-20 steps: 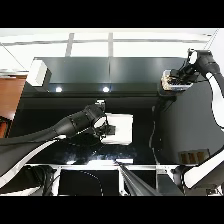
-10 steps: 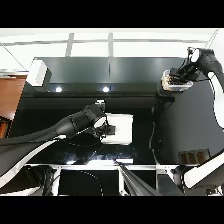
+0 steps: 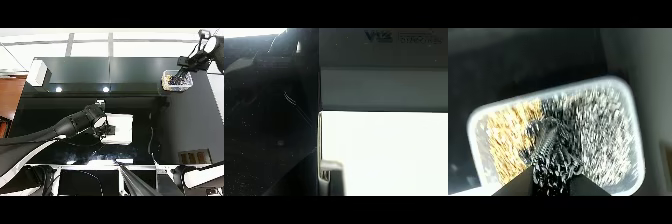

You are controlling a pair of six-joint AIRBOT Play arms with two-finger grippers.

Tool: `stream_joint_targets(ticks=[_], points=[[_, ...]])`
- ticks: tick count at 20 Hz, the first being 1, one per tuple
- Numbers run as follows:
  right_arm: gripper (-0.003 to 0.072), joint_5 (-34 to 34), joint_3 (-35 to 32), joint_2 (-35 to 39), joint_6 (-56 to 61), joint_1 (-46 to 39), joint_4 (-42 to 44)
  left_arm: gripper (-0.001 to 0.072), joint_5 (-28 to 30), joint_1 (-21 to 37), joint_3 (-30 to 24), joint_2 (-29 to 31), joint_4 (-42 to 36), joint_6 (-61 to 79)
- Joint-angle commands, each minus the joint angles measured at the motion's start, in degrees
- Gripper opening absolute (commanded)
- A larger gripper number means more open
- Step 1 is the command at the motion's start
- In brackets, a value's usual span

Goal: Fold the box and place the chain.

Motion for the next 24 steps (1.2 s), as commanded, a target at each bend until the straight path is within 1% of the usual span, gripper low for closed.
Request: stream_joint_targets(ticks=[1,7,11,13,16,21,24], points=[[0.0012,-2.9,2.7,2.9,-2.8,0.0,-0.1,0.0032,0.0,0.0,0.0,0.0,0.0,0.0],[0.0011,-4.0,10.3,3.2,-2.8,0.0,-0.1,0.0032,0.0,0.0,0.0,0.0,0.0,0.0],[0.0012,-3.4,10.6,3.0,-3.2,-0.3,-0.1,0.0032,-0.1,0.0,0.0,0.0,0.0,0.0],[0.0012,-0.7,10.6,2.0,-3.6,-0.6,-0.1,0.0032,0.0,0.0,0.0,0.0,0.0,0.0],[0.0013,5.0,10.5,-1.6,-3.8,-0.8,0.0,0.0032,0.0,0.0,0.0,0.0,0.0,0.0],[0.0013,8.8,10.5,-8.3,-3.8,-0.8,0.4,0.0032,0.0,0.0,0.0,0.0,0.0,0.0],[0.0013,9.5,10.5,-12.8,-3.5,-0.7,1.6,0.0032,-0.1,0.0,0.0,0.0,0.0,0.0]])
